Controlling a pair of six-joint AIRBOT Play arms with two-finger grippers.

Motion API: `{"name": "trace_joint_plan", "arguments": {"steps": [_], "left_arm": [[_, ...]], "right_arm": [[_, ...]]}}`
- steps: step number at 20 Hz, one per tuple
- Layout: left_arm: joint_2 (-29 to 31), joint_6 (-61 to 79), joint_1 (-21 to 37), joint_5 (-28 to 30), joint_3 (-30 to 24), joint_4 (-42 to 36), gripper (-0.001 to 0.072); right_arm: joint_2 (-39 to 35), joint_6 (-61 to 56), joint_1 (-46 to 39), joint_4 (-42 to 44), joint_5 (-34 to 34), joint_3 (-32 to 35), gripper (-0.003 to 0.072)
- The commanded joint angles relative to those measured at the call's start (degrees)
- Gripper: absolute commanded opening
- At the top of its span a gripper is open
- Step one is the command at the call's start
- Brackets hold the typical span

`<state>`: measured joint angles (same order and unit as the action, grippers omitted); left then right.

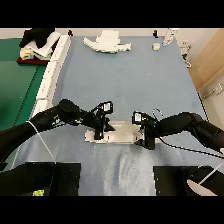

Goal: Fold the box.

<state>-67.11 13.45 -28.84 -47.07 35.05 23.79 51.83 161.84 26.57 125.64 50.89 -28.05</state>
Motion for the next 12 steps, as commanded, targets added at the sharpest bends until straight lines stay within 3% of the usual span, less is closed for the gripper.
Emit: {"name": "trace_joint_plan", "arguments": {"steps": [1,7,12], "left_arm": [[0.04,0.02,0.00,0.02,0.04,0.00,0.0012],[0.04,0.02,0.00,0.02,0.04,0.00,0.0012],[0.04,0.02,-0.02,0.00,0.04,0.00,0.0012]], "right_arm": [[0.57,3.61,-1.27,1.79,1.11,0.07,0.0720],[1.55,2.78,-1.14,1.95,0.98,0.17,0.0710],[4.20,10.27,-1.22,2.19,0.57,0.17,0.0710]]}}
